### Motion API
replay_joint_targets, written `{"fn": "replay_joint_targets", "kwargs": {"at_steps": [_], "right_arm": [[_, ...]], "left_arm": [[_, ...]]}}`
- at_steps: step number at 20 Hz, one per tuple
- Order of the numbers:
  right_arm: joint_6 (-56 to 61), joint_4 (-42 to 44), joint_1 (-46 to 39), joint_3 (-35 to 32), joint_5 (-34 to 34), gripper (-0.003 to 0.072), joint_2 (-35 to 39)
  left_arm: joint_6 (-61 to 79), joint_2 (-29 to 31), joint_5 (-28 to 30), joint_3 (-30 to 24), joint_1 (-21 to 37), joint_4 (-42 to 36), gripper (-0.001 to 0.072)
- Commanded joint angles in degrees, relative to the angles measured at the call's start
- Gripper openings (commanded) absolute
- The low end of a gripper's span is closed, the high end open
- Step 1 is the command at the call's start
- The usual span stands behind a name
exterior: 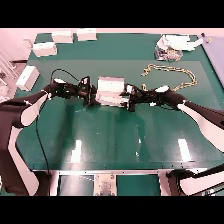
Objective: Fold the box and place the chain.
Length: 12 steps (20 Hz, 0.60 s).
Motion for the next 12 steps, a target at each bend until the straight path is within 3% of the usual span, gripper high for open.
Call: {"fn": "replay_joint_targets", "kwargs": {"at_steps": [1, 4, 9, 10, 12], "right_arm": [[0.96, -0.24, -0.31, 0.02, 0.44, 0.0368, 0.74], [5.22, -0.42, -1.4, 0.02, 0.44, 0.0208, 4.61], [10.25, -1.07, -2.97, 0.02, 0.72, 0.0111, 13.33], [12.87, -1.66, -3.67, 0.02, 0.68, 0.0035, 14.8], [23.89, -3.41, -5.95, 0.02, 0.57, 0.0016, 16.72]], "left_arm": [[0.04, 0.04, 0.0, 0.0, 0.02, 0.0, 0.0484], [0.22, 0.04, 0.15, 0.0, 0.02, 0.0, 0.0484], [0.2, 0.04, 0.17, 0.0, 0.02, 0.0, 0.0484], [0.2, 0.04, 0.17, 0.0, 0.02, 0.0, 0.0484], [0.2, 0.04, 0.15, 0.0, 0.02, 0.0, 0.0484]]}}
